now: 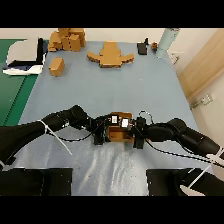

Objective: Fold the box.

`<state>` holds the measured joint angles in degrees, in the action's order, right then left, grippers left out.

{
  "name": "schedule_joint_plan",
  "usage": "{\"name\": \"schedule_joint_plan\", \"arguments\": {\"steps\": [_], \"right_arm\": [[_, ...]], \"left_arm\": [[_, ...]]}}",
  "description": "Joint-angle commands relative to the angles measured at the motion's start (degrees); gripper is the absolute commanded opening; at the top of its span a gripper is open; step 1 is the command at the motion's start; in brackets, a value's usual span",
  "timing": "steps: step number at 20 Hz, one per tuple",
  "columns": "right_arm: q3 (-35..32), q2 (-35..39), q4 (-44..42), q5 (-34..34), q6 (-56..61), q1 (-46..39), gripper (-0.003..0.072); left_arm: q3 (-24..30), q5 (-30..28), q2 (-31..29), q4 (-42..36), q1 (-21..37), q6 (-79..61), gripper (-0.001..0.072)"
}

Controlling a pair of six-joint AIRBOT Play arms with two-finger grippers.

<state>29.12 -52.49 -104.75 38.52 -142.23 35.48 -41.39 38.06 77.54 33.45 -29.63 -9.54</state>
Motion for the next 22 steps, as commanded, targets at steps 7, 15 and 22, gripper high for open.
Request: {"name": "schedule_joint_plan", "arguments": {"steps": [7,15,22], "right_arm": [[4.13,9.11,44.81,22.8,79.56,-8.44,0.0005],[-1.11,-0.72,-4.68,15.3,50.03,-18.21,0.0004],[-1.11,-0.63,-12.98,15.54,42.14,-18.21,0.0005]], "left_arm": [[-0.04,-0.02,-0.04,0.0,-0.02,0.0,0.0458],[-0.04,-0.02,-0.04,0.0,-0.02,0.0,0.0458],[-0.04,-0.02,-0.04,0.0,-0.02,0.0,0.0458]]}}
